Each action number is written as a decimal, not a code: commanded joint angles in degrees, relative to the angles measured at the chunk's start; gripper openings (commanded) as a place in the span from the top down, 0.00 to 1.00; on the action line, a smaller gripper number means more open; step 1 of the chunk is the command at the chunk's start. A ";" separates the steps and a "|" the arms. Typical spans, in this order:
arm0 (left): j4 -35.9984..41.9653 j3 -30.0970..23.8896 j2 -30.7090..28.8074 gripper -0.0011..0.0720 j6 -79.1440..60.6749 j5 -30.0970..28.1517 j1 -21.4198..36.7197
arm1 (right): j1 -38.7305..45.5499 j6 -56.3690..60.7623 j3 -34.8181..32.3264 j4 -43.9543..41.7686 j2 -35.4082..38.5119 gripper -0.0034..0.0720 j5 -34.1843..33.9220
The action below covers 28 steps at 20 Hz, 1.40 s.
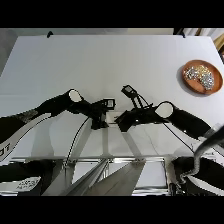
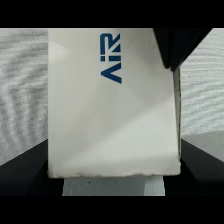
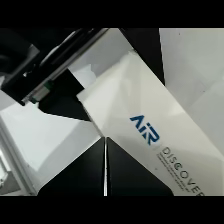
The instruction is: Fold the box and place the chain.
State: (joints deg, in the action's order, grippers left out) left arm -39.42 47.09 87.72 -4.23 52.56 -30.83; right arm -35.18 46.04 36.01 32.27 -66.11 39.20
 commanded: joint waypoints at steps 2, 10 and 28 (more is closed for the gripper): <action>-0.02 0.00 -0.20 0.98 -0.24 0.13 0.11 | 0.20 5.55 1.27 8.98 4.94 0.93 0.63; -12.15 0.00 -8.52 0.98 12.20 -6.54 1.36 | 18.49 24.59 2.56 26.69 21.29 0.93 9.97; -32.72 -2.91 -28.26 0.99 56.89 -5.42 54.64 | 30.53 26.18 2.54 35.85 26.93 0.93 23.43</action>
State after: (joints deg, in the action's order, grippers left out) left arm -68.73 45.89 60.03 46.35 47.42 15.88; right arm -4.73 72.14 38.50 67.96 -39.22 62.28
